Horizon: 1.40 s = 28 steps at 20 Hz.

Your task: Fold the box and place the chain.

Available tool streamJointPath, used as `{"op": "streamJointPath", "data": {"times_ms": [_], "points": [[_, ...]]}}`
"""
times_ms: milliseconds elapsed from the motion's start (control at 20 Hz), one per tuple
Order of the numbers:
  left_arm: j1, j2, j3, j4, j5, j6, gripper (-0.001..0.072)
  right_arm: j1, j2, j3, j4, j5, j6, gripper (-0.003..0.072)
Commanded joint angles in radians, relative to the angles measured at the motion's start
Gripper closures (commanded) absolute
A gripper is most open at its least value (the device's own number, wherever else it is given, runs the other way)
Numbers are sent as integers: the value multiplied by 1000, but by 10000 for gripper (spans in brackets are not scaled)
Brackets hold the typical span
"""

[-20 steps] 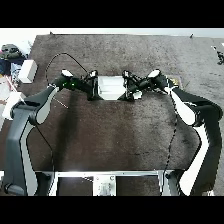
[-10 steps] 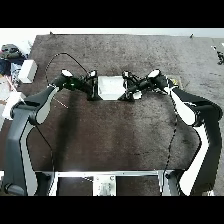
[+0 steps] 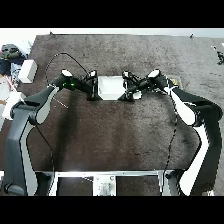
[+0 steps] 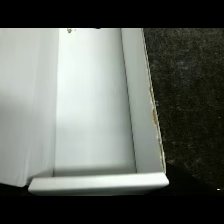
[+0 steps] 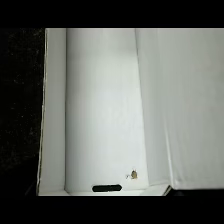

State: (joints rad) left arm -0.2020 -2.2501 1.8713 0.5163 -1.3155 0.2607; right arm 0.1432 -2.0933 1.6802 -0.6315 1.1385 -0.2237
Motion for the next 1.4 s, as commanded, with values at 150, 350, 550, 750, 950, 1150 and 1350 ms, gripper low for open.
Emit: {"op": "streamJointPath", "data": {"times_ms": [150,350,550,750,950,1150,1350], "points": [[-1,0,0,-1,-1,1,223,1,0,0,0,-2,0,232],[0,0,0,-1,-1,1,223,1,0,0,0,-2,0,232],[0,0,0,-1,-1,1,223,-3,7,0,11,-7,-1,-34],[0,0,0,0,-1,1,223,-24,31,1,5,-1,0,-34],[0,0,0,0,-1,1,223,-51,32,1,-20,55,0,-34],[0,0,0,0,-1,1,223,-58,41,1,-38,123,0,-34],[0,0,0,0,-1,1,223,-60,69,1,-48,130,0,-34]]}}
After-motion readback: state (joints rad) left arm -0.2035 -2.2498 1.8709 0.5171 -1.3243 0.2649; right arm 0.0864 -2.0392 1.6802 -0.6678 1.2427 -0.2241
